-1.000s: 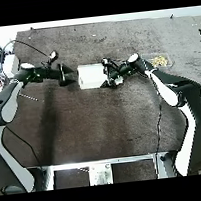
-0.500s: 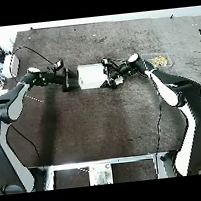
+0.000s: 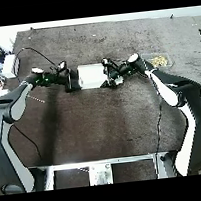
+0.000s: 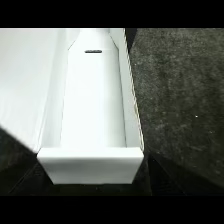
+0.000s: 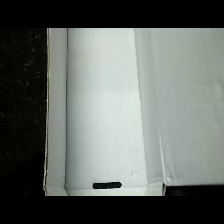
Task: Fold the box and place the chain.
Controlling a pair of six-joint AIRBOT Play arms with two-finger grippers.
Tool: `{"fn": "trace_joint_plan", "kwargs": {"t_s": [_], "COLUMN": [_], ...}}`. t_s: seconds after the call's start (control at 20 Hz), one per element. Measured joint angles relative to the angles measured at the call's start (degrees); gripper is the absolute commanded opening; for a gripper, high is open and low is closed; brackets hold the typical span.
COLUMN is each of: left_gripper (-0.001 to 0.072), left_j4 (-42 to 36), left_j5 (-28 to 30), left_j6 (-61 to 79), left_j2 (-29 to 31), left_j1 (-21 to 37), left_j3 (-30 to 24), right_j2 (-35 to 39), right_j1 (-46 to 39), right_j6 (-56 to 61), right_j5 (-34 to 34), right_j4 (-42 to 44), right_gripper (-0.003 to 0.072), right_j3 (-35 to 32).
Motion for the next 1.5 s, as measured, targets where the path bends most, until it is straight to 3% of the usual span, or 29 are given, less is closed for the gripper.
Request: {"fn": "trace_joint_plan", "kwargs": {"t_s": [1.3,1.4,1.5], "left_gripper": [0.0711,0.0701,0.0592], "left_j4": [2.14,1.84,1.77], "left_j5": [2.49,2.62,2.73], "left_j6": [-1.07,-1.07,-1.07], "left_j2": [-2.08,-2.08,-2.08], "left_j1": [-3.02,-3.02,-3.02], "left_j3": [2.60,2.60,2.60], "right_j2": [0.00,0.00,0.00], "right_j1": [0.00,0.00,0.00], "right_j6": [0.04,0.04,0.04], "right_j5": [0.00,0.00,0.00], "right_j4": [0.02,0.02,0.02], "right_gripper": [0.0466,0.0465,0.0465], "right_j3": [0.00,0.00,0.00]}}
